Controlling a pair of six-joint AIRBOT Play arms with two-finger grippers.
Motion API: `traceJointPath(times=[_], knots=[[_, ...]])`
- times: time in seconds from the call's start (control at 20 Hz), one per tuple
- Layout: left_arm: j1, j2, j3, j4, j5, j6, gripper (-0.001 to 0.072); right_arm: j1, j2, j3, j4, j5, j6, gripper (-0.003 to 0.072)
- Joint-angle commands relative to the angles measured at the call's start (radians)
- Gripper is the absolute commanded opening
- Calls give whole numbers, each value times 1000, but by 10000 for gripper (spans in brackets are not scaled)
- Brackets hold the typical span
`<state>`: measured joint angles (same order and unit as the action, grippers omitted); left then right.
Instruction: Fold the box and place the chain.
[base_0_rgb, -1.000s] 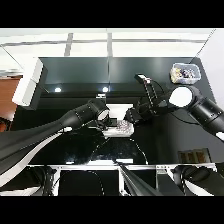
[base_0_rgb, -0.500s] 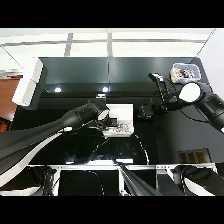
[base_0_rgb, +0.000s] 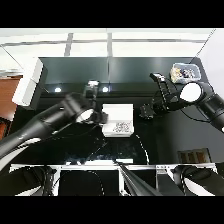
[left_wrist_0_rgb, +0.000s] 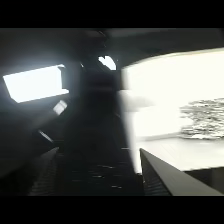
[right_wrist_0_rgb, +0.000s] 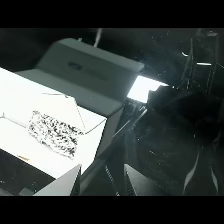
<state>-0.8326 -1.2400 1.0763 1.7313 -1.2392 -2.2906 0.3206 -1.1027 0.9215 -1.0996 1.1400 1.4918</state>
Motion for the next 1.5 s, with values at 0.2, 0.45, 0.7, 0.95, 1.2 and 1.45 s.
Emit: traceJointPath(times=[0.2,0.45,0.7,0.95,1.2,1.45], knots=[[378,245,-418,-403,212,309,578,-1,1,-1,-24,-1,0,326],[411,204,-523,-994,232,1494,579,-1,1,-1,-29,-3,0,326],[344,196,-523,-973,352,1992,716,-1,1,-8,-35,-3,0,326],[341,179,-520,-895,490,2310,714,-1,0,-10,-35,-2,0,326],[360,87,-512,-953,506,2314,713,-1,0,-11,-34,-2,1,326],[359,5,-490,-1072,536,2378,714,-1,0,-13,-28,-8,0,326]])
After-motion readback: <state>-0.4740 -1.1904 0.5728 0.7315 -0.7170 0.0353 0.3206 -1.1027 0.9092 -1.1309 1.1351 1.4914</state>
